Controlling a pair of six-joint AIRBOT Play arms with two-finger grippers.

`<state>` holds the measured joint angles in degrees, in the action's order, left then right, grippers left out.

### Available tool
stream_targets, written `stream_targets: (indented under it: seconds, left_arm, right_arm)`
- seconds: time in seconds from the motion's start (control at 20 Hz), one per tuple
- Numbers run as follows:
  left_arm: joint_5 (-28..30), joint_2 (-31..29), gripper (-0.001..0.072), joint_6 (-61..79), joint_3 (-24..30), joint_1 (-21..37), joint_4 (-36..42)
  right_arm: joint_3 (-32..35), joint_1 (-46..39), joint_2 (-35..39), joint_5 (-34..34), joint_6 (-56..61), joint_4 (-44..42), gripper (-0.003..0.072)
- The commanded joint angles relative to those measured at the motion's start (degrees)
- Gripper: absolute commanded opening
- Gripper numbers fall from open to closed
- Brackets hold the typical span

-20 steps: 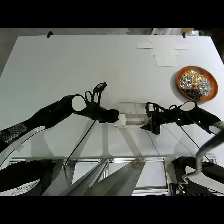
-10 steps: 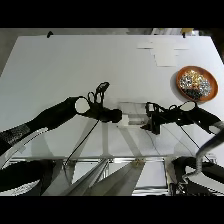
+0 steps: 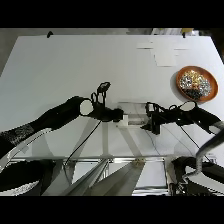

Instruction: Fold the box and place the chain.

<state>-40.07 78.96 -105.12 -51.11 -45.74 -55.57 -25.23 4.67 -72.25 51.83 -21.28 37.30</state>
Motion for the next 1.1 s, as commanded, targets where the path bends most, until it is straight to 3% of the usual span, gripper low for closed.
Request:
stream_targets:
  seconds: [0.0, 0.3, 0.7, 1.05]
  left_arm:
    - [-0.6, 0.7, 0.0351, -3.3, -1.2, -0.8, -2.1]
    - [-3.2, 2.7, 0.0351, -6.3, -4.5, -1.5, -3.7]
    - [-5.9, 2.8, 0.0350, -11.9, -4.9, -1.8, -7.6]
    - [-11.2, 2.8, 0.0350, -12.2, -8.0, -2.2, -9.7]
  right_arm:
    - [0.0, 0.0, 0.0, 0.0, 0.0, 0.0, 0.0430]
    - [0.0, 0.0, 0.0, 0.0, 0.0, 0.0, 0.0430]
    - [0.0, 0.0, 0.0, 0.0, 0.0, 0.0, 0.0430]
    - [0.0, 0.0, 0.0, 0.0, 0.0, 0.0, 0.0430]
